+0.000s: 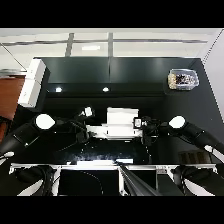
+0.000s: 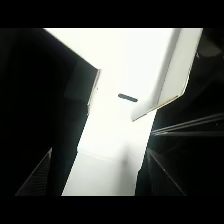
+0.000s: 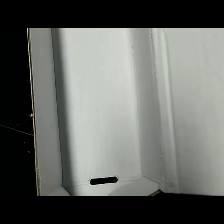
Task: Fold the box and place the chain.
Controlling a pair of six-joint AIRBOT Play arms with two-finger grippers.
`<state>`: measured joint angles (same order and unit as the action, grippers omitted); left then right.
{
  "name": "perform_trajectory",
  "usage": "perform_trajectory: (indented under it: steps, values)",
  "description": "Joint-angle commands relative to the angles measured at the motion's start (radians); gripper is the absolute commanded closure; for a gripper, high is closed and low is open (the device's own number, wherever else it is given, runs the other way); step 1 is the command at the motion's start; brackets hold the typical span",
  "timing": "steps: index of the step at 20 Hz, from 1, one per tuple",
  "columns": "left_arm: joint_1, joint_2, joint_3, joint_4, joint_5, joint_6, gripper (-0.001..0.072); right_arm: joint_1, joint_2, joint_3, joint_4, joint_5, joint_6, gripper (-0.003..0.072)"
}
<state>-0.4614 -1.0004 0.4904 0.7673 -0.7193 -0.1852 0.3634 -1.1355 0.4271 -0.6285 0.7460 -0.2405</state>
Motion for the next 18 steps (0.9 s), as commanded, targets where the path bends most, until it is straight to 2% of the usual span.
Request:
perform_trajectory:
  steps: [1,8,14,16,17,18]
  values:
    - [-0.056,-0.023,-0.003,0.035,0.025,0.09,0.0032,0.0,0.0,0.0,0.0,-0.003,0.0,0.0153]
    - [-0.134,-0.088,-0.001,-0.032,0.138,0.107,0.0032,0.0,0.0,0.0,0.0,-0.009,0.0,0.0153]
    - [-0.135,-0.124,-0.001,-0.154,0.141,0.159,0.0032,0.0,0.0,0.0,0.001,-0.009,0.0,0.0153]
    - [-0.135,-0.124,-0.001,-0.156,0.14,0.159,0.0033,0.0,0.0,0.0,0.001,-0.009,0.0,0.0153]
    - [-0.135,-0.124,-0.001,-0.156,0.134,0.159,0.0058,0.0,0.0,0.0,0.001,-0.009,0.0,0.0153]
    - [-0.135,-0.124,-0.001,-0.156,0.128,0.159,0.0139,0.0,0.0,0.0,0.001,-0.009,0.0,0.0153]
